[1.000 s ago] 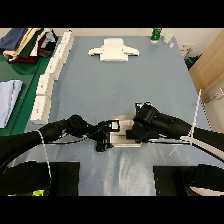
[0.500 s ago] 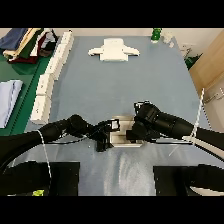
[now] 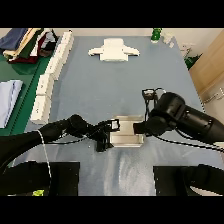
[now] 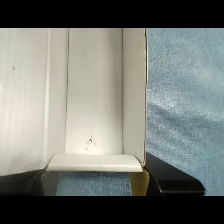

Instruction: Fold the box.

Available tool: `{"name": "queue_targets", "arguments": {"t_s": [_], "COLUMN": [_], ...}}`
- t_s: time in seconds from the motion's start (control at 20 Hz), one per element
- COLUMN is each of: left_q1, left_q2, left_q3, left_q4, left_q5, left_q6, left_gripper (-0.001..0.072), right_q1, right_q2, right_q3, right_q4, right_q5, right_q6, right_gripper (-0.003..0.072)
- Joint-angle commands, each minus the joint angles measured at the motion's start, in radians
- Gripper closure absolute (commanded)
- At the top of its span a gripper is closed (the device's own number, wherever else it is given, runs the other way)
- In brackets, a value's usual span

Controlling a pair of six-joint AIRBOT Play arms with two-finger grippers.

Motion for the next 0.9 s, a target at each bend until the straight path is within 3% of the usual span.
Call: {"name": "queue_targets", "arguments": {"t_s": [0.0, 0.15, 0.3, 0.4, 0.5, 0.65, 0.85], "left_q1": [0.0, 0.0, 0.0, 0.0, 0.0, 0.0, 0.0], "left_q2": [0.001, 0.001, 0.001, 0.001, 0.001, 0.001, 0.001], "left_q3": [0.0, 0.0, 0.0, 0.0, 0.0, 0.0, 0.0], "left_q4": [0.0, 0.0, 0.0, 0.0, 0.0, 0.0, 0.0], "left_q5": [0.0, 0.0, 0.0, 0.0, 0.0, 0.0, 0.0], "left_q6": [0.0, 0.0, 0.0, 0.0, 0.0, 0.0, 0.0], "left_gripper": [0.0187, 0.0187, 0.0187, 0.0187, 0.0187, 0.0187, 0.0187], "right_q1": [-0.064, -0.244, -0.475, -0.637, -0.761, -0.861, -0.843], "right_q2": [0.059, 0.043, -0.013, -0.067, -0.128, -0.242, -0.397], "right_q3": [0.01, 0.0, 0.0, 0.0, 0.0, 0.003, 0.04], "right_q4": [-0.126, -0.058, 0.116, 0.317, 0.61, 0.966, 1.109], "right_q5": [-0.119, -0.021, 0.114, 0.202, 0.271, 0.28, 0.204], "right_q6": [-0.084, -0.237, -0.38, -0.494, -0.678, -0.888, -0.985], "right_gripper": [0.0683, 0.0683, 0.0683, 0.0683, 0.0683, 0.0683, 0.0683]}}
